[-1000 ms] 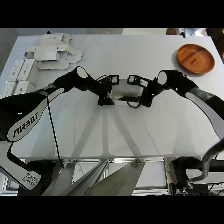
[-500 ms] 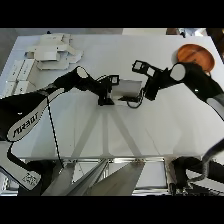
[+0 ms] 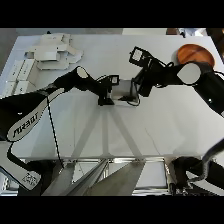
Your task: Fold the box and place the chain.
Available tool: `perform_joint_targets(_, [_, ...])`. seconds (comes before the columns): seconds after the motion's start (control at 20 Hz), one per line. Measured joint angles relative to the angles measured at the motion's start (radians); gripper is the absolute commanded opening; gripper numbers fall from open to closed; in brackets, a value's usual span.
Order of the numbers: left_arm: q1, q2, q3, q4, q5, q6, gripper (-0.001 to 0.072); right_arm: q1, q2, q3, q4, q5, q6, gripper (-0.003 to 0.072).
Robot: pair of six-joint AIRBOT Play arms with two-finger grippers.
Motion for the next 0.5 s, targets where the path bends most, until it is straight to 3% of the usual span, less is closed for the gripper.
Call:
perform_joint_targets(0.2, [0.0, 0.0, 0.0, 0.0, 0.0, 0.0, 0.0584, 0.026, 0.005, 0.0, 0.007, -0.137, -0.005, 0.0014])
perform_joint_targets(0.5, [0.0, 0.0, 0.0, 0.0, 0.0, 0.0, 0.0584, 0.041, 0.006, 0.004, 0.009, -0.237, -0.008, 0.0013])
